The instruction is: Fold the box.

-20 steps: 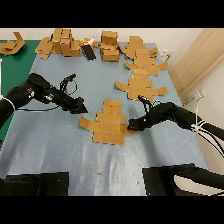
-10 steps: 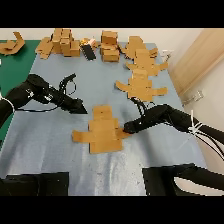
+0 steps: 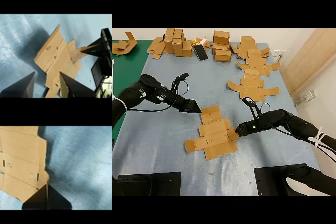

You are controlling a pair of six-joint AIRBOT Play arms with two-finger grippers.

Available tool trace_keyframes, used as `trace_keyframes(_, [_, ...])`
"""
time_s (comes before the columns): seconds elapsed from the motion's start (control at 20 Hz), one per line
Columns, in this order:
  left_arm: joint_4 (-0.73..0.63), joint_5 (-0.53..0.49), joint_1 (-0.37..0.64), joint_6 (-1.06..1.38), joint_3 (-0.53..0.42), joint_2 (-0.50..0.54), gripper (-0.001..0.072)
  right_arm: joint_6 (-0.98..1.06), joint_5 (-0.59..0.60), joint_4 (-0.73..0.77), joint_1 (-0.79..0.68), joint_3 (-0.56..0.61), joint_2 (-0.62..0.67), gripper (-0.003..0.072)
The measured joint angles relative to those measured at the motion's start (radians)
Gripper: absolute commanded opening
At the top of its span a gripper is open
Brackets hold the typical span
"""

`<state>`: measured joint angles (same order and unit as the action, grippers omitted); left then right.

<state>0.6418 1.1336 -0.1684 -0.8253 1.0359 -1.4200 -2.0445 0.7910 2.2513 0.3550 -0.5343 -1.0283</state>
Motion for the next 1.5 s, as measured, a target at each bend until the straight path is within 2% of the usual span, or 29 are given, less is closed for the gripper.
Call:
trace_keyframes(0.2, [-0.026,0.021,0.0,0.018,0.0,-0.058,0.0464,-0.023,-0.003,-0.002,0.001,0.003,0.01,0.0002])
trace_keyframes(0.5, [-0.195,0.089,0.0,0.106,0.0,-0.18,0.0463,-0.032,-0.001,-0.003,0.001,0.003,0.013,0.0002])
trace_keyframes(0.8, [-0.244,0.163,-0.005,0.129,0.0,-0.232,0.0463,-0.045,0.002,-0.003,0.001,0.003,0.013,0.0002])
trace_keyframes(1.1, [-0.25,0.276,0.099,0.089,0.018,-0.241,0.0463,-0.058,0.002,-0.003,0.001,0.003,0.013,0.0002])
trace_keyframes(1.3, [-0.186,0.267,0.154,0.028,0.026,-0.242,0.0463,-0.058,0.002,-0.003,0.001,0.003,0.013,0.0002])
trace_keyframes(1.5, [-0.141,0.201,0.1,0.009,0.027,-0.243,0.0463,-0.059,-0.002,-0.003,0.001,0.003,0.013,0.0002])
